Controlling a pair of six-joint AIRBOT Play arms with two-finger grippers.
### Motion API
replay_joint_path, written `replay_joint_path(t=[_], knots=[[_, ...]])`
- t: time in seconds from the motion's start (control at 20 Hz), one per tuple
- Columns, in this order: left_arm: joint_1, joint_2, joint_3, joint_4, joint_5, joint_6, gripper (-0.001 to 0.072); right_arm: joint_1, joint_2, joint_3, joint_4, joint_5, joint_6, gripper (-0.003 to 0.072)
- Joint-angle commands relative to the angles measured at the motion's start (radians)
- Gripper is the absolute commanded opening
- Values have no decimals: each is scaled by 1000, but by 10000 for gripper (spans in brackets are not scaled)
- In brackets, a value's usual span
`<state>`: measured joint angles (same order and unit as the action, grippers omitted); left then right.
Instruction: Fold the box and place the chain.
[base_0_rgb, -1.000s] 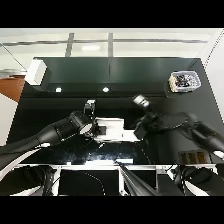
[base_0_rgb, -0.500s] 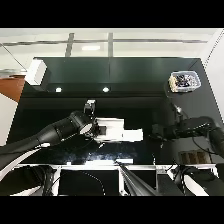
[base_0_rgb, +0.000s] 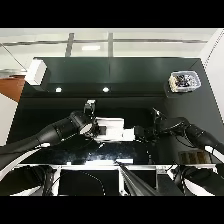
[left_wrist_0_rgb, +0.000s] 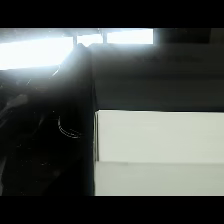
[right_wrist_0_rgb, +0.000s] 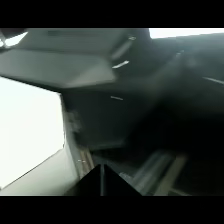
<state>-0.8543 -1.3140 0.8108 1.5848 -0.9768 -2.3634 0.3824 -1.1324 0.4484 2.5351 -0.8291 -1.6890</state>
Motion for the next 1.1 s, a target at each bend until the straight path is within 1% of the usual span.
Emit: replay_joint_path(t=[0.0, 0.05, 0.15, 0.3, 0.45, 0.7, 0.85, 0.95, 1.0, 1.05], knots=[[1, -1, -1, 0, 0, 0, 30, 31, -13, 79, 13, -32, -26, 530], [1, -1, -1, 0, 0, 0, 30, 31, -13, 100, 5, -66, -42, 613], [1, -1, -1, 0, 0, 0, 30, 31, -13, 129, 2, -126, -66, 613], [1, -1, -1, 0, 0, 0, 30, 31, -13, 138, -1, -143, -72, 613], [1, -1, -1, 0, 0, 0, 30, 31, -13, 139, -5, -143, -74, 612], [1, -1, -1, 0, 0, 0, 30, 31, -13, 139, -58, -148, -74, 611], [1, -1, -1, 0, 0, 0, 30, 45, -13, 139, -57, -129, -73, 599], [1, -1, -1, 0, 0, 0, 30, 77, -13, 139, -57, -87, -71, 592], [1, -1, -1, 0, 0, 0, 30, 100, -13, 139, -58, -53, -57, 577], [1, -1, -1, 0, 0, 0, 30, 126, -13, 141, -58, -14, -41, 527]])
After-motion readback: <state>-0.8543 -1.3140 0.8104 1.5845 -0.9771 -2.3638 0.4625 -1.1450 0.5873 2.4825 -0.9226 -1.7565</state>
